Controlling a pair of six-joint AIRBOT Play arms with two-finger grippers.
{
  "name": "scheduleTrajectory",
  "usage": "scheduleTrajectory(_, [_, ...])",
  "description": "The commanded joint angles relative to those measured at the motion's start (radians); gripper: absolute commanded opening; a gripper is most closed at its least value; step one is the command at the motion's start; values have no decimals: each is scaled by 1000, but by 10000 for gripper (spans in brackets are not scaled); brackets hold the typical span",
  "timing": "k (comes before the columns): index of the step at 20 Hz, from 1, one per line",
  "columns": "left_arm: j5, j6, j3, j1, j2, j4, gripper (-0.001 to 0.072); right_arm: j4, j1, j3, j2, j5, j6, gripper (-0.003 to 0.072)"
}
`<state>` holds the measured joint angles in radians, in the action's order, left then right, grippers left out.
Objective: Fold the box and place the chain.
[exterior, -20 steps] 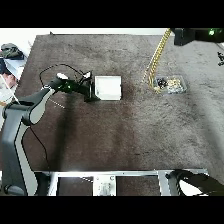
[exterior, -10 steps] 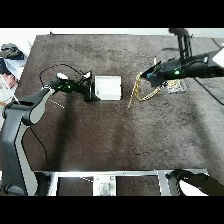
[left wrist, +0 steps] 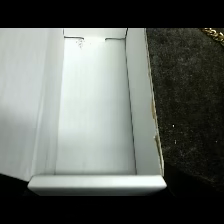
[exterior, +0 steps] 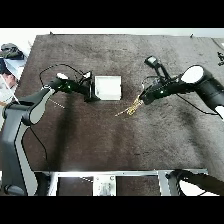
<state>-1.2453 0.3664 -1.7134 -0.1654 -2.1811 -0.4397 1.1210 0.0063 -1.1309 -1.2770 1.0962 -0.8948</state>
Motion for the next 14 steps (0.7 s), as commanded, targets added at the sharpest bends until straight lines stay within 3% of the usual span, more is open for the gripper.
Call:
scheduleTrajectory(1, [0,0,0,0,-1,0,515,191,-1,13,-79,16,-45,132])
scheduleTrajectory(4, [0,0,0,0,-1,0,515,191,0,13,-90,-8,-44,135])
scheduleTrajectory(5, [0,0,0,0,-1,0,515,172,0,13,-90,-26,-43,216])
scheduleTrajectory(6, [0,0,0,0,-1,0,515,153,1,13,-91,-52,-44,237])
scheduleTrajectory(14, [0,0,0,0,-1,0,516,120,17,11,-261,-177,43,238])
